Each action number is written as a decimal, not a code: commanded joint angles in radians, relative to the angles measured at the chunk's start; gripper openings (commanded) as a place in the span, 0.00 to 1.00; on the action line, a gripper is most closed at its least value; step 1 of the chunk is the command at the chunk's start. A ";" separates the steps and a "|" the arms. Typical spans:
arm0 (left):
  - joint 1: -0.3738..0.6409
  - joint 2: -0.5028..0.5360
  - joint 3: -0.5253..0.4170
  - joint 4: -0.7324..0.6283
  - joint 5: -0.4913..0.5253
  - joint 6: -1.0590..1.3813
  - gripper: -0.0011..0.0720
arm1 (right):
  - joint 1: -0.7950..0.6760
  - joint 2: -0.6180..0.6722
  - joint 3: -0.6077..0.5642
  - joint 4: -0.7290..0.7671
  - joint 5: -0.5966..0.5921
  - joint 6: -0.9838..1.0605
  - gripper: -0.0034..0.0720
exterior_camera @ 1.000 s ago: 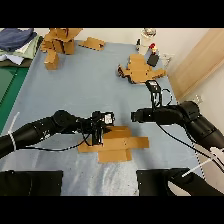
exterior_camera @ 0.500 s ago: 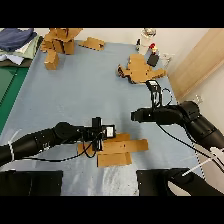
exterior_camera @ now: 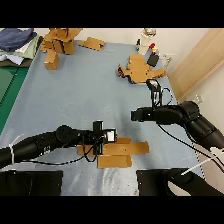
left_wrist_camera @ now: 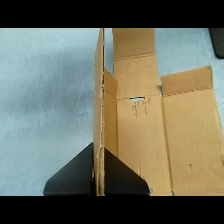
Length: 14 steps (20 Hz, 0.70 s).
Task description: Fold the box.
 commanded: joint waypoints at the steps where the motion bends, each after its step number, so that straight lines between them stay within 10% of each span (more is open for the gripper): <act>1: -0.014 -0.001 -0.002 0.002 -0.009 -0.039 0.03 | 0.001 0.000 -0.001 0.000 0.003 0.000 0.05; 14: -0.014 0.006 -0.002 0.002 -0.052 -0.117 0.03 | 0.001 0.000 -0.001 0.000 -0.018 0.000 0.05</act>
